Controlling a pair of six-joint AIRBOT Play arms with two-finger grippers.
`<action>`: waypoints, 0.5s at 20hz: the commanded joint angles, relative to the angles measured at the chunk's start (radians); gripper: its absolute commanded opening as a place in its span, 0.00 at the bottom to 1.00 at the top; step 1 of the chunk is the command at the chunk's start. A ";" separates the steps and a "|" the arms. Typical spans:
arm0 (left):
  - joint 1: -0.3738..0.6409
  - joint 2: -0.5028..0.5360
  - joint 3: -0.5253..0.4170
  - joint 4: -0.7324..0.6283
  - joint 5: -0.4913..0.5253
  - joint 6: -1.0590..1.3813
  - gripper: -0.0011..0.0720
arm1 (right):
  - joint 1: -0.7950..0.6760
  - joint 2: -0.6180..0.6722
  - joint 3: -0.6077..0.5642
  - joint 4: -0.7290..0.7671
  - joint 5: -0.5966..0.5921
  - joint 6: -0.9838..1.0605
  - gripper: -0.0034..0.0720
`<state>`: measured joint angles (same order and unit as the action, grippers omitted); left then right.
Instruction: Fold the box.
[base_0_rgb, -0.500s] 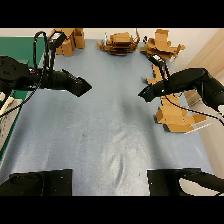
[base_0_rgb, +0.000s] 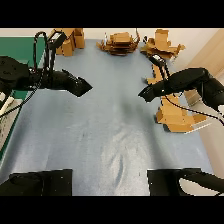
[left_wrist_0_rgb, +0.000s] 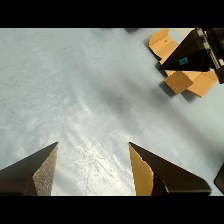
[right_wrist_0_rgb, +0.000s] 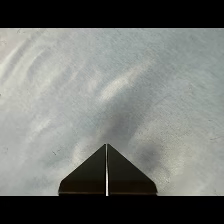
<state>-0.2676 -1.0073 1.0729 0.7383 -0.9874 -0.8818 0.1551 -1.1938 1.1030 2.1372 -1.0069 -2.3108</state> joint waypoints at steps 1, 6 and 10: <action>0.000 0.000 0.001 0.000 0.002 0.001 0.96 | 0.001 -0.003 0.001 0.025 -0.011 0.063 0.06; 0.000 0.000 0.000 -0.043 0.020 -0.001 0.96 | -0.005 -0.001 0.069 -0.063 -0.111 0.510 0.43; 0.000 -0.001 0.000 -0.092 0.006 -0.001 0.96 | -0.098 0.018 0.298 -0.293 -0.394 0.715 0.70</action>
<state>-0.2676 -1.0073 1.0729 0.6800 -0.9741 -0.8822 0.1123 -1.1870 1.2713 2.0129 -1.2079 -1.8000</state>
